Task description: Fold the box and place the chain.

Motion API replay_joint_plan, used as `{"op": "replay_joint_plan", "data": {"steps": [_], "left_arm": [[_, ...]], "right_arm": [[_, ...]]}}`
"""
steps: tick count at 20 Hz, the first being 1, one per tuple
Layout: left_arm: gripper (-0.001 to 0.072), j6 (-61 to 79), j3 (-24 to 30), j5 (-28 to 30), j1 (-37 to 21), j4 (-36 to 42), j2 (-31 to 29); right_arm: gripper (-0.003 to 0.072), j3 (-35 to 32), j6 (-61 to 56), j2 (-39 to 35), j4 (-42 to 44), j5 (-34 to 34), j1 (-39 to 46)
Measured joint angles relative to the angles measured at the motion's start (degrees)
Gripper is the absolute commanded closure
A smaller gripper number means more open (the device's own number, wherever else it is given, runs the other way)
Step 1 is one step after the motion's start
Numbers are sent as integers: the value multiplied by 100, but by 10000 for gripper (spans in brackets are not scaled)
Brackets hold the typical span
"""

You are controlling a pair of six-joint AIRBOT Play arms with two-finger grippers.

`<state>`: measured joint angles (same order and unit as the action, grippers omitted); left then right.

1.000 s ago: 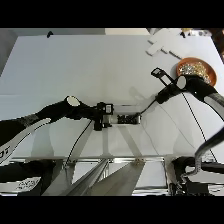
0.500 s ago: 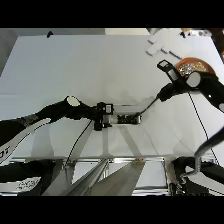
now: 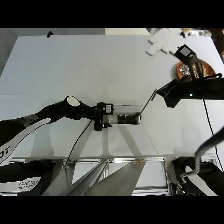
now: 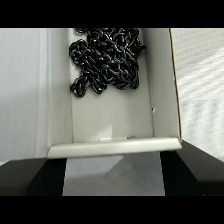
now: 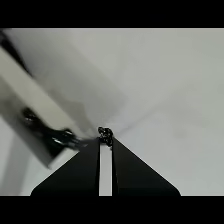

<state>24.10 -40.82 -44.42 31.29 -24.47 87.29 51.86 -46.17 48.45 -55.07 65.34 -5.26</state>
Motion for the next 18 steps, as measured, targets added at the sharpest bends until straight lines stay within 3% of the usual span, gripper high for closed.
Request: {"op": "replay_joint_plan", "data": {"steps": [7,14,18], "left_arm": [[698,0,0,0,0,0,0],[698,0,0,0,0,0,0],[698,0,0,0,0,2,0]], "right_arm": [[672,-2,754,-391,1663,455,-407],[672,-2,1023,-363,2000,138,-1185],[671,-7,1051,-199,1663,-153,-1285]]}}
